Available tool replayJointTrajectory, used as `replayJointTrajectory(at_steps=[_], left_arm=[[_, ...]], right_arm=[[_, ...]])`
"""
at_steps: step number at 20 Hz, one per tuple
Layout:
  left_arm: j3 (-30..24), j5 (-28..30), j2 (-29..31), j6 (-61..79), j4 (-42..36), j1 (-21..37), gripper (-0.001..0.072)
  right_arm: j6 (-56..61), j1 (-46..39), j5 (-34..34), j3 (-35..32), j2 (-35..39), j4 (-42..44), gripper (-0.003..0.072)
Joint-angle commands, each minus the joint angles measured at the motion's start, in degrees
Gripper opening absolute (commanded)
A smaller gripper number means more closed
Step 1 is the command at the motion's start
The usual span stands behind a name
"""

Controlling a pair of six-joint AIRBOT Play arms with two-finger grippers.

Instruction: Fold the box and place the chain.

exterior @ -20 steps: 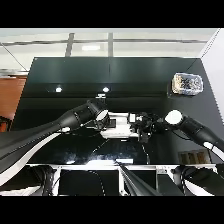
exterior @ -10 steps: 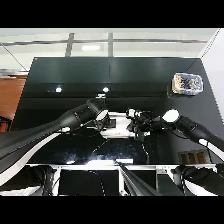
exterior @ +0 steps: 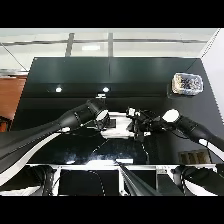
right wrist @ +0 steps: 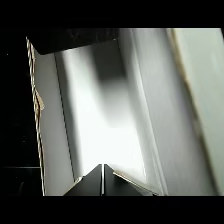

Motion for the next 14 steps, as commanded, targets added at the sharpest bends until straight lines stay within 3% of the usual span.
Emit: replayJointTrajectory(at_steps=[1, 4, 6, 10, 14], left_arm=[[0.07, -0.02, 0.02, 0.00, 0.04, 0.04, 0.0027], [0.07, -0.07, 0.04, -0.02, 0.04, 0.04, 0.0028], [0.07, -0.09, 0.04, 0.00, 0.04, 0.04, 0.0028], [0.07, -0.11, 0.02, 0.00, 0.02, 0.04, 0.0027], [0.07, -0.07, 0.02, 0.00, 0.04, 0.04, 0.0028]], right_arm=[[17.49, -1.66, 5.73, 1.62, 2.89, -6.36, 0.0009], [46.47, -9.70, 14.10, 4.96, 9.22, -22.99, 0.0009], [59.63, -18.69, 16.20, 4.76, 12.13, -28.70, 0.0010], [75.95, -33.22, 9.11, -2.49, 12.31, -22.97, 0.0010], [72.91, -31.58, 9.55, -9.46, 10.67, -14.51, 0.0010]])
